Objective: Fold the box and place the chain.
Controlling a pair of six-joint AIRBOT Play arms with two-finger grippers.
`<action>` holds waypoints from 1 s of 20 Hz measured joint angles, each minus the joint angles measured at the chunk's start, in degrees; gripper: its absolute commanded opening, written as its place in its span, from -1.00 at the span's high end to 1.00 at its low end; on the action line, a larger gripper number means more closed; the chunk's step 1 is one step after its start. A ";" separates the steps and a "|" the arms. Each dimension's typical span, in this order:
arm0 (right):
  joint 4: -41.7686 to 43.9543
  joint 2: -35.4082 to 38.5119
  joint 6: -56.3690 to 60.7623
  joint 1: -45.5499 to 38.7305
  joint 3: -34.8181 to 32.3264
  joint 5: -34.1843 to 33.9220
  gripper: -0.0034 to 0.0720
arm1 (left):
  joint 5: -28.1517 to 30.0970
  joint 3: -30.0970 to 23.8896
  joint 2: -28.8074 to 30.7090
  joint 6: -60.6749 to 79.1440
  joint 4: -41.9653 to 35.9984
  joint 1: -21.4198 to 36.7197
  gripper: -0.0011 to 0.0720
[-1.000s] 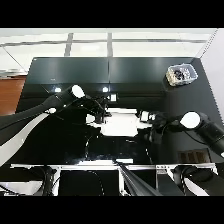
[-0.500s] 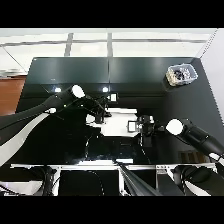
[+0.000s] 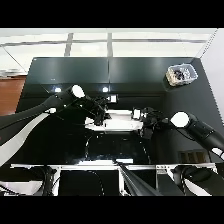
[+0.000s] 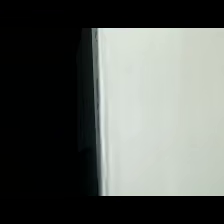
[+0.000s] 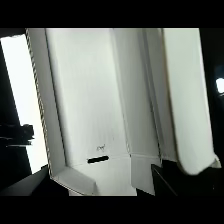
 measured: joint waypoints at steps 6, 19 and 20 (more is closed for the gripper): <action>2.10 0.00 -4.20 -2.25 0.50 -0.13 -0.97 | 1.70 0.00 0.00 -1.38 -3.26 -0.24 0.91; 11.37 -3.63 -17.00 -7.26 1.33 2.45 -0.97 | 4.00 0.00 0.00 0.09 -3.82 -1.03 0.91; 11.61 -4.15 -17.38 -7.32 1.33 2.91 -0.97 | 4.04 0.00 -0.02 0.20 -3.76 -1.11 0.91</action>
